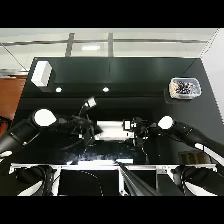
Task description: Fold the box and place the chain.
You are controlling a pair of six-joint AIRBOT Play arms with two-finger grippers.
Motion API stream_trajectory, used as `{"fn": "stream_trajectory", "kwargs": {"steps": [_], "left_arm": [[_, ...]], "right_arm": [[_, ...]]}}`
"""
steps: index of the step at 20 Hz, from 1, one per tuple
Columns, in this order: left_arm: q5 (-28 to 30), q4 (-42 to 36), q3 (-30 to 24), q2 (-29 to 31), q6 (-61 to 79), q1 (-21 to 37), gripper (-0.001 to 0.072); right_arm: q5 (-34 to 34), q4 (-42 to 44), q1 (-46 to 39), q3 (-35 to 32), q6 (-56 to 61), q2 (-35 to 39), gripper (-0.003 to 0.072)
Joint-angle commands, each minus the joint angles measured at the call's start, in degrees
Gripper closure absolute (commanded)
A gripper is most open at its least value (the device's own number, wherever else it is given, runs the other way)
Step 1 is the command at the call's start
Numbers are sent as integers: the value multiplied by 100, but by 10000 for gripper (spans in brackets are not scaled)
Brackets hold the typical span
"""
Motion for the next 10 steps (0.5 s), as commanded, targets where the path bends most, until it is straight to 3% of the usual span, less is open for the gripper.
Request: {"fn": "stream_trajectory", "kwargs": {"steps": [1, 2, 3, 7, 10], "left_arm": [[2321, -1165, -129, -483, 361, -26, 681], [2638, -1126, -109, -691, 433, -24, 681], [2568, -903, -39, -922, 431, -17, 681], [601, 214, 426, -1696, 424, -26, 682], [286, 940, 546, -1766, 426, -90, 682]], "right_arm": [[4, 2, 4, 0, 0, 2, 270], [4, 2, 4, 0, 0, 0, 270], [4, 2, 4, 0, 0, 0, 270], [2, 4, 2, 0, 0, 0, 270], [2, 7, 2, 0, 0, 2, 270]]}}
